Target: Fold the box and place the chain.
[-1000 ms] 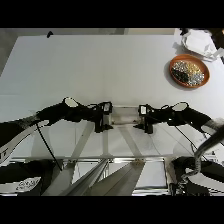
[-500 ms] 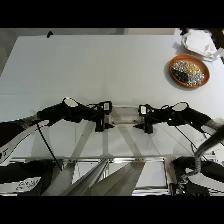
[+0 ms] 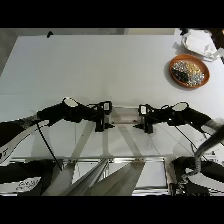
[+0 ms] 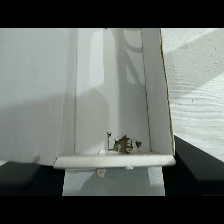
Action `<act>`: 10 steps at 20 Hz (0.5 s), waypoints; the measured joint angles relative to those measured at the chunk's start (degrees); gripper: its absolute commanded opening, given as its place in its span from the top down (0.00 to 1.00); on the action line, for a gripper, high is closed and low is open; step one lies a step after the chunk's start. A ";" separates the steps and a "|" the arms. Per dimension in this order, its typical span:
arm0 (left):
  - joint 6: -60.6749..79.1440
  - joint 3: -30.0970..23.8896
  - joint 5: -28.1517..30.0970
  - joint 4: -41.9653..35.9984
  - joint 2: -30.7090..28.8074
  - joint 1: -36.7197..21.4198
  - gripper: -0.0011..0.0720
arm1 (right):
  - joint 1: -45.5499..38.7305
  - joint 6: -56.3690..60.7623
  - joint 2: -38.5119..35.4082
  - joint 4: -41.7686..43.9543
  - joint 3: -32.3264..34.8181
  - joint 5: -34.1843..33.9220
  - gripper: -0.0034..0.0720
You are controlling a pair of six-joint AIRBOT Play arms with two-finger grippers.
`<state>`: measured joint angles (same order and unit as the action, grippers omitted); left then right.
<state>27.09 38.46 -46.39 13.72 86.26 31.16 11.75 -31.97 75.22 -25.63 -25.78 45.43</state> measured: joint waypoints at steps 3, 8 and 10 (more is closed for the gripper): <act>-0.04 0.00 -0.02 0.04 0.00 0.00 0.55 | 0.00 0.00 0.00 0.00 0.00 0.00 0.41; -0.26 0.02 -0.09 0.15 0.00 0.00 0.54 | 0.00 -0.02 0.00 -0.02 -0.02 0.02 0.41; -0.28 0.02 -0.11 0.17 0.00 0.00 0.54 | 0.00 -0.02 0.00 -0.02 0.00 0.02 0.41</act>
